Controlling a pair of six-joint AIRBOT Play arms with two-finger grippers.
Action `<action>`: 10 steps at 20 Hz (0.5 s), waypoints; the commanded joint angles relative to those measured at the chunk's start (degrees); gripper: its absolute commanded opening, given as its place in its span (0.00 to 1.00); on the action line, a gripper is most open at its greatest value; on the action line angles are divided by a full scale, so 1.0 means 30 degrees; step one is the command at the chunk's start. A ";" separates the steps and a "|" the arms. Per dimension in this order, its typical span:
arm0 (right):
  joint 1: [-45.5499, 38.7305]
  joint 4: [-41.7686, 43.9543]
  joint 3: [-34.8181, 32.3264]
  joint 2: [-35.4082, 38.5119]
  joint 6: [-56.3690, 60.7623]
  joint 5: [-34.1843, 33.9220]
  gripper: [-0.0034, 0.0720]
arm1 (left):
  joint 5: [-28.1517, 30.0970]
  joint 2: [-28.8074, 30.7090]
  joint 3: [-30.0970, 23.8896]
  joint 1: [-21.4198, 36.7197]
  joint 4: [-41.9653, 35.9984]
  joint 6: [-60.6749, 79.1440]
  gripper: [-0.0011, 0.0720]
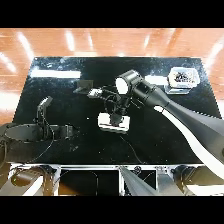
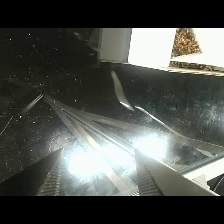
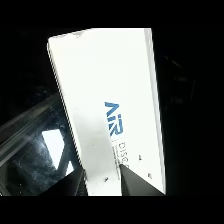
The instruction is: Fold the box and place the chain.
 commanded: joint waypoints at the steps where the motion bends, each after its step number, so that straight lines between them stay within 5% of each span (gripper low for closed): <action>1: 0.0036 -0.0066 -0.0153 -0.0015 0.0036 0.0087 0.39 | 0.0007 -0.0015 -0.0007 0.0015 0.0007 0.0015 0.77; 10: 0.0452 0.0379 -0.0153 -0.0015 0.0029 0.0168 0.39 | 0.0007 -0.0015 -0.0007 0.0015 0.0007 0.0007 0.77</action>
